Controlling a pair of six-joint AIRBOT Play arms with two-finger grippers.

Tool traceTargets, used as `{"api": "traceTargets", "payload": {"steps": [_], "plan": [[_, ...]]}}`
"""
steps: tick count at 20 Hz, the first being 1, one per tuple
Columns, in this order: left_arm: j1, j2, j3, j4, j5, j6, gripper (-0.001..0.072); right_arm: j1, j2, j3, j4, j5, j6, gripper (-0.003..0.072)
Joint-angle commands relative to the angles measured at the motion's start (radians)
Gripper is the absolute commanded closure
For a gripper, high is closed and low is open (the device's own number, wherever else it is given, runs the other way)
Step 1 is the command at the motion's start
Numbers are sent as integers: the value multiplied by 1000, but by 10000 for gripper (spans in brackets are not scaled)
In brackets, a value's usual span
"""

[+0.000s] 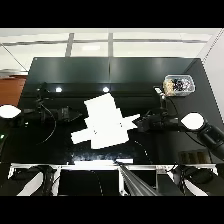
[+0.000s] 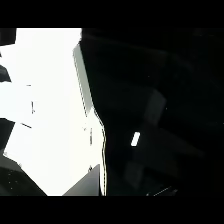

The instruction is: Fold the box and place the chain.

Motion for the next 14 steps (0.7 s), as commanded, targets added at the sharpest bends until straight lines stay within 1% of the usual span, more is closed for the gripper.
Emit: {"api": "traceTargets", "payload": {"steps": [1,3,4,5,8,9,11,14], "plan": [[43,-198,-1,-165,-129,251,6,27,5,-8,-4,-28,3,661],[8,-270,9,-257,-131,415,6,27,5,-8,-3,-22,3,661],[-18,-304,23,-281,-131,463,7,27,5,-8,-3,-19,3,661],[-50,-344,48,-280,-135,489,7,27,5,-8,-4,-16,3,661],[-145,-465,154,-167,-154,494,7,27,5,-8,-3,-8,3,661],[-168,-500,188,-152,-174,494,7,27,5,-8,-3,0,3,661],[-183,-552,238,-150,-222,512,10,27,5,-8,-4,19,3,660],[-180,-608,285,-150,-363,626,14,27,5,-8,-4,25,3,661]]}}
